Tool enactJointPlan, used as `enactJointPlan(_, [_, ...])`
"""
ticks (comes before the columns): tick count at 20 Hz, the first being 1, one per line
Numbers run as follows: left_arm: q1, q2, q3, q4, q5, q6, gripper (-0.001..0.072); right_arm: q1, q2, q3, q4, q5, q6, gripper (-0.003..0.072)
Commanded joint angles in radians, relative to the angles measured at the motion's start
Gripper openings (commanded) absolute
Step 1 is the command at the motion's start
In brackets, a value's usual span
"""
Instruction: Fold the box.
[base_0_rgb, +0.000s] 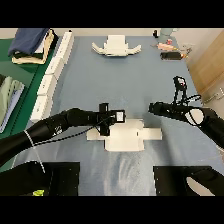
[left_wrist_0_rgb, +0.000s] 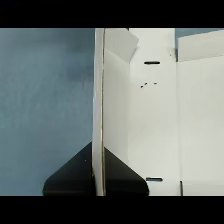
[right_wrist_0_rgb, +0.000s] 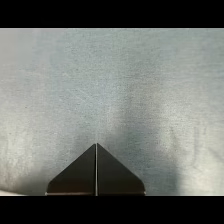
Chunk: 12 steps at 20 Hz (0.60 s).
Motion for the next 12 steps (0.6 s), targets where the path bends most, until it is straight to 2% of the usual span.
enactJointPlan(1, [0.030, 0.006, 0.035, 0.044, -0.018, 0.008, 0.0009, 0.000, 0.001, 0.001, 0.000, -0.022, 0.004, 0.0003])
enactJointPlan(3, [0.027, -0.003, 0.031, 0.034, -0.034, 0.007, 0.0009, 0.000, 0.001, 0.001, 0.001, -0.027, 0.007, 0.0003])
enactJointPlan(7, [-0.009, -0.003, -0.024, -0.018, 0.097, 0.008, 0.0008, 0.000, 0.001, 0.001, 0.008, -0.029, 0.011, 0.0003])
enactJointPlan(12, [-0.077, -0.002, -0.081, -0.055, 0.163, -0.001, 0.0008, 0.000, 0.008, 0.001, 0.011, -0.029, 0.012, 0.0003])
